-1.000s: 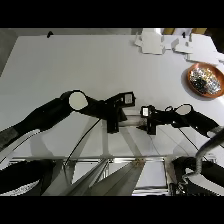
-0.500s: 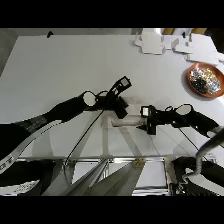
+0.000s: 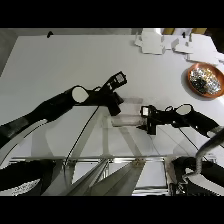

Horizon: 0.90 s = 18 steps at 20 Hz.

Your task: Fold the box and place the chain.

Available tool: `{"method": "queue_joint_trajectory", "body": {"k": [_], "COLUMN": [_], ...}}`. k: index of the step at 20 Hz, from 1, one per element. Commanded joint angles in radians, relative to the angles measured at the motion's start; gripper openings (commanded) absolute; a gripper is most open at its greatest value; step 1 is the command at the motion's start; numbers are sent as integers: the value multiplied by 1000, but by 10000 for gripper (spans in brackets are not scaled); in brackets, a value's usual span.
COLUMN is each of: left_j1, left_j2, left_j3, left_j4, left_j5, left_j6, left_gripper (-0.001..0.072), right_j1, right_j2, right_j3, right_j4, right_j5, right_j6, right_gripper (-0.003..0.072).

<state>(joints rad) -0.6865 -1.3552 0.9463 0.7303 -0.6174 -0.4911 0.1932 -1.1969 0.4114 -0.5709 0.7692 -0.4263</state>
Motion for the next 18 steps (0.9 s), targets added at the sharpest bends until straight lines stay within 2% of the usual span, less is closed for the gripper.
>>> {"method": "queue_joint_trajectory", "body": {"k": [1, 3, 4, 9, 14, 15, 18], "left_j1": [51, 79, 87, 90, 90, 90, 89], "left_j2": [117, 130, 128, 88, -5, -16, -24], "left_j3": [1, -4, -18, -117, -122, -122, -122], "left_j4": [226, 263, 267, 242, 243, 243, 243], "left_j5": [-277, -431, -460, -396, -345, -322, -240], "left_j6": [-14, -2, -2, 179, 227, 227, 227], "left_gripper": [8, 7, 7, 7, 11, 42, 279], "right_j1": [0, 0, 0, 0, 0, 0, 0], "right_j2": [0, 0, 0, 0, 0, 0, 0], "right_j3": [0, 0, 0, 0, 0, 0, 0], "right_j4": [0, 0, 0, 0, 0, 0, 0], "right_j5": [1, 1, 1, 2, 1, 1, 1], "right_j6": [0, 0, 0, 0, 0, 0, 0], "right_gripper": [396, 396, 396, 396, 396, 396, 396]}}
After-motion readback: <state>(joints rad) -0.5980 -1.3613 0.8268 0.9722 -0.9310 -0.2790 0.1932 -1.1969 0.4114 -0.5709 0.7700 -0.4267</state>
